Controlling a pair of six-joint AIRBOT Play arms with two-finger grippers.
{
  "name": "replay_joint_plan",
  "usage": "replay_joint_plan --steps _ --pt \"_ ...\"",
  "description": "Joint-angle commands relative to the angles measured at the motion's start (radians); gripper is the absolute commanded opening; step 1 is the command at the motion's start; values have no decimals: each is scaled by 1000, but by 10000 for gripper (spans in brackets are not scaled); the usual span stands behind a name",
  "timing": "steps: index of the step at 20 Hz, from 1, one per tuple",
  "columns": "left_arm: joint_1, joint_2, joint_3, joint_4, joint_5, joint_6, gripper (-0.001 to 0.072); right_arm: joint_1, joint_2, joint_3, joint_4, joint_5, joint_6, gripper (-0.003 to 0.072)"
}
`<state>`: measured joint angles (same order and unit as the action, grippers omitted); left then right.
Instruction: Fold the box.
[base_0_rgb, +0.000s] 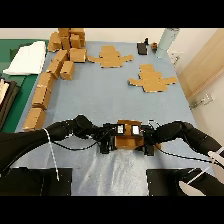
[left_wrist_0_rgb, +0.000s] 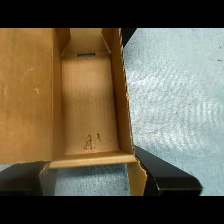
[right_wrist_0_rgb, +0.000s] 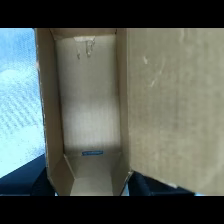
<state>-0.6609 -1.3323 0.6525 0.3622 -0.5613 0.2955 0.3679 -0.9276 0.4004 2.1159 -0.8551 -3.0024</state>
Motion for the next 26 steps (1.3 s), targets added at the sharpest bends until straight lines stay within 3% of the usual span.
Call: replay_joint_plan --steps 1,15,19,20,21,26 --pt "0 0 0 1 2 0 474 0 0 0 0 0 0 503" --pt "0 0 0 1 2 0 473 0 0 1 1 8 0 503" --pt "0 0 1 1 2 0 473 0 0 1 12 -52 0 508" --pt "0 0 0 1 2 0 473 0 0 1 10 -45 0 557" --pt "0 0 0 1 2 0 473 0 0 2 5 -18 1 718" --pt "0 0 0 1 2 0 473 -1 1 8 -12 -17 69 720"
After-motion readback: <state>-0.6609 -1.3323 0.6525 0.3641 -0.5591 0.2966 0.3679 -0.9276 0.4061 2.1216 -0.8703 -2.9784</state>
